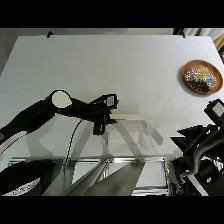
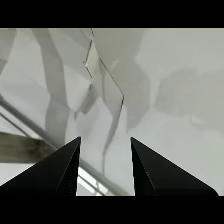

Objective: Fold the box and place the chain.

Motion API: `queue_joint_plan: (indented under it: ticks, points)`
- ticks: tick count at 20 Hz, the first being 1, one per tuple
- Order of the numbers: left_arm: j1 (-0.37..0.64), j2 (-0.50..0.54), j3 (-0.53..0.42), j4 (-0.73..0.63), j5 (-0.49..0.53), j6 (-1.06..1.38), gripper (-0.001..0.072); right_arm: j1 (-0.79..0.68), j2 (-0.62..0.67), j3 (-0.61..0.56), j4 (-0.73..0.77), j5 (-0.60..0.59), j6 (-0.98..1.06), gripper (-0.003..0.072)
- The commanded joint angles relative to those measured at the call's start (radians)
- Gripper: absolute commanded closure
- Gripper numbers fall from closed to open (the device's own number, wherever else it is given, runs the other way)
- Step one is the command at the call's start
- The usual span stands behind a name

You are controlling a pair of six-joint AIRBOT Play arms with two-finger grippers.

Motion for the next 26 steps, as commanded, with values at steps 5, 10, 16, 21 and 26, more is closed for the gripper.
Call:
queue_joint_plan:
  ticks: [5,10,16,21,26]
  points:
    - [-0.001,-0.148,-0.021,-0.072,0.113,0.266,0.0705,0.001,0.032,-0.073,0.009,-0.052,0.000,0.0370]
    - [-0.001,-0.209,-0.021,-0.072,0.181,0.269,0.0704,0.001,0.032,-0.139,0.009,-0.162,0.000,0.0370]
    - [-0.001,-0.239,-0.021,-0.163,0.183,0.299,0.0704,0.001,0.018,-0.140,0.008,-0.179,0.000,0.0370]
    - [-0.001,-0.242,-0.021,-0.191,0.200,0.388,0.0703,0.001,0.012,-0.140,0.008,-0.179,0.000,0.0370]
    - [-0.001,-0.242,-0.021,-0.191,0.178,0.399,0.0705,0.001,0.012,-0.140,0.008,-0.179,0.000,0.0370]
